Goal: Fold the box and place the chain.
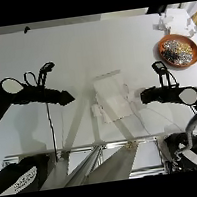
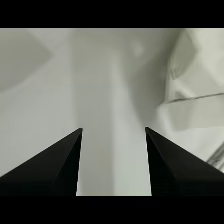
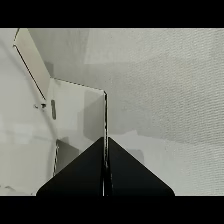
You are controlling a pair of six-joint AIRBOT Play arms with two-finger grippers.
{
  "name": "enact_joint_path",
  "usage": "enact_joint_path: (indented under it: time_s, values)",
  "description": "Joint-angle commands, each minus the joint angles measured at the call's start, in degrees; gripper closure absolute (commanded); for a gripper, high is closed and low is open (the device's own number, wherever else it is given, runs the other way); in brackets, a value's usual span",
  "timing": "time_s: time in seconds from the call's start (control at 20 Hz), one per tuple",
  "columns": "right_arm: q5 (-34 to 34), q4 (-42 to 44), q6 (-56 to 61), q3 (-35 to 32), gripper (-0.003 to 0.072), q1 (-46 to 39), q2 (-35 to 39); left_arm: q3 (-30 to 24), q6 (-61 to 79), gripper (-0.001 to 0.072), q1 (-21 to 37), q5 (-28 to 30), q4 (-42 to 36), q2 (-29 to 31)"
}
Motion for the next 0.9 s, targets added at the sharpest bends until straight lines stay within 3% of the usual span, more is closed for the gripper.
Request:
enact_joint_path:
  time_s: [0.0, 0.3, 0.4, 0.5, 0.6, 0.85]
  values:
    - [0.0, 0.1, 0.0, 0.0, 0.0669, 0.1, 0.0, 0.0, 16.7, 0.0273, -0.3, 0.4, -18.7, -7.3]
    - [0.0, 0.1, 0.0, 0.0, 0.0669, 0.1, 0.0, 0.0, 26.7, 0.0258, -6.5, 4.6, -20.3, -17.0]
    - [0.0, 0.1, 0.0, 0.0, 0.0669, 0.1, 0.0, 0.0, 30.8, 0.0126, -8.6, 8.6, -25.0, -18.2]
    - [0.1, 0.1, 0.0, 0.0, 0.0669, 0.1, 0.0, 0.0, 35.0, 0.0110, -9.3, 11.4, -30.5, -18.6]
    - [0.5, 0.1, 0.0, 0.0, 0.0669, 0.1, 0.0, 0.5, 39.0, 0.0110, -9.2, 10.9, -34.7, -18.6]
    - [1.2, 0.1, 0.0, 0.0, 0.0669, 0.1, 0.0, 5.0, 40.2, 0.0111, -9.1, 8.5, -34.3, -18.6]
